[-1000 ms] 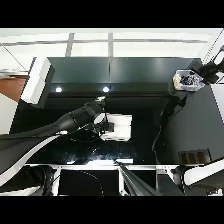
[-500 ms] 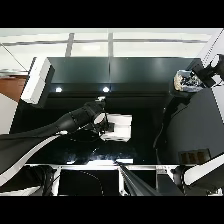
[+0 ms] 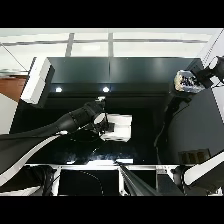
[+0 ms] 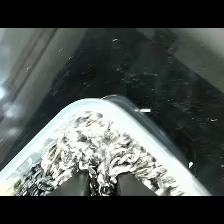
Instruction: Fold the box and place the chain.
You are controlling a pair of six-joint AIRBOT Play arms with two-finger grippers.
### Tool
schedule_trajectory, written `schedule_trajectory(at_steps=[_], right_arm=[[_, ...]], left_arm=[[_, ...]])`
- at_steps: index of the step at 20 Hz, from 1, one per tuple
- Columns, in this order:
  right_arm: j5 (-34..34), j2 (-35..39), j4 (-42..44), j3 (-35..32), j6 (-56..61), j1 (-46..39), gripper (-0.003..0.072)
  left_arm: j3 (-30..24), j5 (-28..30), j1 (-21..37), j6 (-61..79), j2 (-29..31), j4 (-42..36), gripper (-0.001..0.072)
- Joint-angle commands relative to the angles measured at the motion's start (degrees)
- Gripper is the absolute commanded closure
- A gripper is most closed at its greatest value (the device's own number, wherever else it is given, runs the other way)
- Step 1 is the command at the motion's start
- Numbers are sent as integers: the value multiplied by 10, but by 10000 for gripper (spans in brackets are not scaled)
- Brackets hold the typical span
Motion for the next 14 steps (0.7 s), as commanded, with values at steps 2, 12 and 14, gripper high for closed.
schedule_trajectory(at_steps=[2, 12, 14], right_arm=[[56, 11, 30, 53, -90, 1, 648], [161, 162, 31, 112, -291, 1, 650], [153, 200, 30, 112, -313, 0, 650]], left_arm=[[0, 4, 0, 0, 0, 1, 677], [0, 2, 0, 0, 0, 1, 677], [0, 2, 0, 0, 0, 1, 678]])
